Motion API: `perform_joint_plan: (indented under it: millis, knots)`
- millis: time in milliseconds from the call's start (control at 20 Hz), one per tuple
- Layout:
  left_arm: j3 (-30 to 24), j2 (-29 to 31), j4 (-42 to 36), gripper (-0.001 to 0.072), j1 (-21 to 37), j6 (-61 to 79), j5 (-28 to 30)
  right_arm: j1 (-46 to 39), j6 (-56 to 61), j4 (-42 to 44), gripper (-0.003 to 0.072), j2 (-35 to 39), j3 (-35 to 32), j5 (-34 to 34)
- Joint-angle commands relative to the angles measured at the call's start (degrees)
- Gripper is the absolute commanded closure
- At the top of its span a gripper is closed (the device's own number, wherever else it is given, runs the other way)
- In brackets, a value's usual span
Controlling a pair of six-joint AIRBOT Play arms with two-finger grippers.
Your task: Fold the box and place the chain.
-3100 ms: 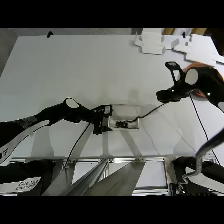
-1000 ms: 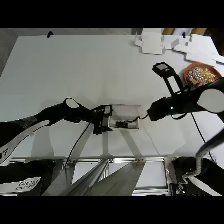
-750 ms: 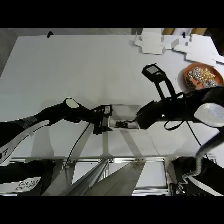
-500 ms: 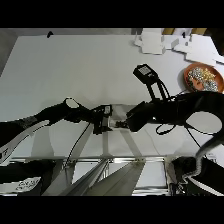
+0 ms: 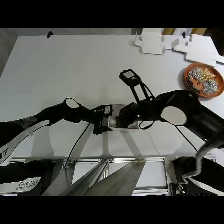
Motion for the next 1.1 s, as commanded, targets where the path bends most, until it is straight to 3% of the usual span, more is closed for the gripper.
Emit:
perform_joint_plan:
  millis: [0,100,150,450,650,800,950,1050]
  knots:
    - [0.0,0.0,0.0,0.0576,0.0,0.0,0.0,0.1,0.1,-0.4,0.0622,-5.1,0.0,-0.4]
    - [0.0,0.0,0.0,0.0576,0.0,0.0,0.0,0.0,0.0,-0.4,0.0496,-6.6,0.1,-0.3]
    - [0.0,0.0,0.0,0.0576,0.0,0.0,0.0,0.0,0.0,-0.4,0.0486,-6.6,0.1,0.0]
    - [0.0,0.0,0.0,0.0576,0.0,0.0,0.0,-7.9,-1.6,-7.6,0.0516,-2.9,6.7,11.6]
    - [0.0,0.0,0.0,0.0576,0.0,0.0,0.0,-19.7,-1.6,-15.2,0.0591,-3.0,6.9,13.0]
    - [0.0,0.0,0.0,0.0576,0.0,0.0,0.0,-28.5,-1.7,-15.7,0.0587,-6.0,5.3,12.8]
    - [0.0,0.0,0.0,0.0576,0.0,0.0,0.0,-34.5,-1.8,-15.8,0.0395,-9.9,2.5,11.5]
    - [0.0,0.0,0.0,0.0576,0.0,0.0,0.0,-36.2,-2.2,-15.8,0.0395,-12.5,1.6,9.8]
